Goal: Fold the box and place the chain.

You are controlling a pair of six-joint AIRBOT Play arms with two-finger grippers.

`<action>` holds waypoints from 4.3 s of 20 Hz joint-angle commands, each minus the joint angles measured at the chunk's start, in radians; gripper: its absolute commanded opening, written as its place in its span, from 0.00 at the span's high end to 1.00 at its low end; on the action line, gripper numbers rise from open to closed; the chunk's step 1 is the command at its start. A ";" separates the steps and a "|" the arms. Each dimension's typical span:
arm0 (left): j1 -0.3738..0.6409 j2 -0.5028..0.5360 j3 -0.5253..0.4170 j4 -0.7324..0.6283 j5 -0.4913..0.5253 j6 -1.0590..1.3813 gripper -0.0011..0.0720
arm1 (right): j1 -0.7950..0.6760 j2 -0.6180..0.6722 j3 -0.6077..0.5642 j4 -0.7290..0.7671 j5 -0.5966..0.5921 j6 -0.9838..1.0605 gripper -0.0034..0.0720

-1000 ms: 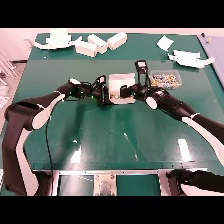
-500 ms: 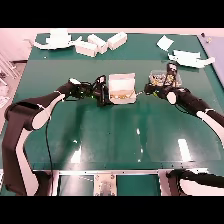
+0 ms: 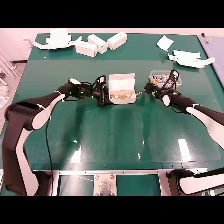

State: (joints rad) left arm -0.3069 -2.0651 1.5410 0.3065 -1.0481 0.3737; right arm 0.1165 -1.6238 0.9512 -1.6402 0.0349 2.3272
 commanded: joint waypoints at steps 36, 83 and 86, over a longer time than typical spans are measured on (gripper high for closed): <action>0.001 0.001 0.001 0.000 0.000 0.000 0.35 | 0.443 0.390 0.296 0.010 0.010 -0.502 0.95; 0.001 0.001 0.000 0.000 0.000 0.000 0.35 | -0.056 0.010 0.008 0.031 -0.060 -0.254 0.47; 0.001 0.001 0.000 0.000 0.000 0.000 0.35 | -0.039 -0.018 0.045 0.036 -0.061 -0.235 0.47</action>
State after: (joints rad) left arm -0.3069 -2.0647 1.5410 0.3065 -1.0481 0.3733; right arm 0.0654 -1.6165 0.9649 -1.6146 -0.0185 2.0769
